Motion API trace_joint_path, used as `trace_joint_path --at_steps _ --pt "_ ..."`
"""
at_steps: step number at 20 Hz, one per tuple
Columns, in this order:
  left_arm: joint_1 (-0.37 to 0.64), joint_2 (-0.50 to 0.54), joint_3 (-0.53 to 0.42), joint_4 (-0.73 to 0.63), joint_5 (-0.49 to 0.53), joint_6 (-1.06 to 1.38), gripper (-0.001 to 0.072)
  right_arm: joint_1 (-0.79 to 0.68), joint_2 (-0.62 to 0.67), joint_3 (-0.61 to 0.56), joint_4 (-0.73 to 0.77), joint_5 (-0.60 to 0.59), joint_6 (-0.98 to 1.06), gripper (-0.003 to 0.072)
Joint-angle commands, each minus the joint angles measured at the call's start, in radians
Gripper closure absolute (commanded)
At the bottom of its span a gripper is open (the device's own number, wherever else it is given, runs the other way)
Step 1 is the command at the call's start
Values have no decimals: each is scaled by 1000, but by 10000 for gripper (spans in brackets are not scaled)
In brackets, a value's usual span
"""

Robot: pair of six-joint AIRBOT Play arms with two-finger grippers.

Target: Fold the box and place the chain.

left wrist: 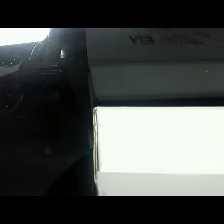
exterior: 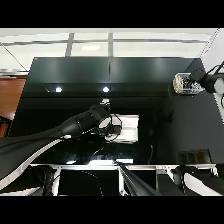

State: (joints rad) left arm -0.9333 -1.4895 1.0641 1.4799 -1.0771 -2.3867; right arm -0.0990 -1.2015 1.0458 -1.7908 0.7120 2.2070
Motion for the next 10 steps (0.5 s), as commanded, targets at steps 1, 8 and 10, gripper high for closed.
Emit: trace_joint_path --at_steps 1,8,10 --pt "1 0 0 0 -2 0 684 -135 -292 287 422 182 -248 -34" --pt "0 0 0 0 -5 0 683 -202 -571 531 634 378 -11 -34" --pt "1 0 0 0 -5 0 684 -202 -596 531 641 356 0 -34"
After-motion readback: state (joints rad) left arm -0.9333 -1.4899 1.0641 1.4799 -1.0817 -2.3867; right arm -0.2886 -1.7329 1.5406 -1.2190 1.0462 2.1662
